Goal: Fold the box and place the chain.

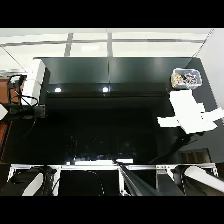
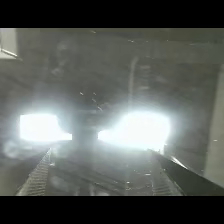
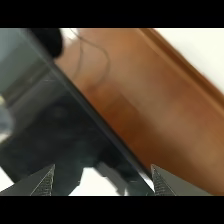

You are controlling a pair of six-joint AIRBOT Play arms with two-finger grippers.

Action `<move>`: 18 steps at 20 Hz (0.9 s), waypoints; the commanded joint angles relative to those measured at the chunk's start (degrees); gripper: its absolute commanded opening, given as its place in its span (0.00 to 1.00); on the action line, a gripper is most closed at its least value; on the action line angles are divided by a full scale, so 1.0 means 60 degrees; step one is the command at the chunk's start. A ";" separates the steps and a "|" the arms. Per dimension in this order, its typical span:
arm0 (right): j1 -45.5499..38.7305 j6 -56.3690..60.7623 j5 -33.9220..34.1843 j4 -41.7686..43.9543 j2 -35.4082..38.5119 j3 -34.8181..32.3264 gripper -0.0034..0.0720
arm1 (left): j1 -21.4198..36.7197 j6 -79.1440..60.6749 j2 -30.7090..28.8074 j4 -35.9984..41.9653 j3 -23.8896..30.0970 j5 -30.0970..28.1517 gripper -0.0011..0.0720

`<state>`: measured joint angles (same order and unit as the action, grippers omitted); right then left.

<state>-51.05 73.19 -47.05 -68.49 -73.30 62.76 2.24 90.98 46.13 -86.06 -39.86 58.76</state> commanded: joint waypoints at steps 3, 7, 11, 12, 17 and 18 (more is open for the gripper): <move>-0.0474 -0.4543 -0.4248 0.0339 -0.2947 0.2415 0.99 | 0.0018 0.0168 0.0080 0.1311 -0.0044 -0.0353 0.99; 0.0404 -0.5796 -0.3687 -0.0637 -0.3370 0.2412 0.99 | 0.0018 0.0168 0.0131 0.1497 -0.0044 -0.0372 0.99; 0.0852 -0.5719 -0.3566 -0.0798 -0.3526 0.2412 0.99 | 0.0018 0.0164 0.0193 0.1501 -0.0044 -0.0368 0.99; 0.0849 -0.5544 -0.3661 -0.0882 -0.3534 0.2412 0.99 | 0.0018 0.0164 0.0193 0.1497 -0.0044 -0.0368 0.99; 0.0856 -0.5002 -0.4659 -0.1166 -0.3534 0.2412 0.66 | 0.0018 0.0164 0.0310 0.1541 -0.0044 -0.0364 0.99; 0.0871 -0.4983 -0.4819 -0.1162 -0.3530 0.2412 0.49 | 0.0018 0.0164 0.0342 0.1545 -0.0044 -0.0364 0.99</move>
<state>-46.13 42.28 -72.16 -74.65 -94.37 77.17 2.31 91.96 47.75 -77.06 -40.07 56.58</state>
